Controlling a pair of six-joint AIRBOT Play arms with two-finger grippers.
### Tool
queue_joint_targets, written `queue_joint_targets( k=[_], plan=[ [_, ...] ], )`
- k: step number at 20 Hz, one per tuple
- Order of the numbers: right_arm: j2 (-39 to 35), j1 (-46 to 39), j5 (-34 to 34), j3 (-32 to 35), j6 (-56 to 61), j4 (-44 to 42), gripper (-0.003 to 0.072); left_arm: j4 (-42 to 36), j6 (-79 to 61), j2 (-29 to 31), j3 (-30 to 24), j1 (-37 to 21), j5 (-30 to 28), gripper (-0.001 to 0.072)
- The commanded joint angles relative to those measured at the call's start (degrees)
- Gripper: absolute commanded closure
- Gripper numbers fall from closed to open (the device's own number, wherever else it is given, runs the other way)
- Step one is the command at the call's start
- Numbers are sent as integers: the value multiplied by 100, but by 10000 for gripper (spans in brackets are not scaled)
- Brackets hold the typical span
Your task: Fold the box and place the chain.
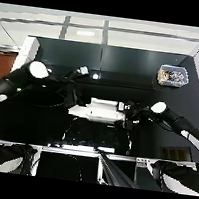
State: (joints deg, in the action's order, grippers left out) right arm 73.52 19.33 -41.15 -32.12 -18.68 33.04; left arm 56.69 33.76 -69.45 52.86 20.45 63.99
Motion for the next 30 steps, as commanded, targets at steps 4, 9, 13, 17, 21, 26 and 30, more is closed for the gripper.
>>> queue_joint_targets(
  k=[4, 9, 13, 17, 21, 26, 30],
  plan=[
    [-4, -4, -13, -2, -2, 0, 560, -2553, 741, 278, -894, 175, 33, 684],
    [-4, -4, 9, 0, 2, -7, 560, -3311, 238, -15, -929, 490, -2594, 684],
    [-4, -4, 9, -2, 2, -7, 560, -2811, 240, -850, -737, 496, -2402, 686],
    [-4, -4, 9, 0, 4, -7, 560, -2564, 262, -1250, -741, 496, -2339, 686],
    [-4, -4, 9, 0, 2, -7, 560, -2540, 260, -1266, -734, 474, -2354, 686],
    [-4, -4, 7, -2, 2, -2, 560, -1270, 1119, -90, -721, 177, -2214, 688],
    [-4, -4, 7, -2, 2, -2, 560, -955, 708, 1036, -1399, 127, -2127, 683]
  ],
)
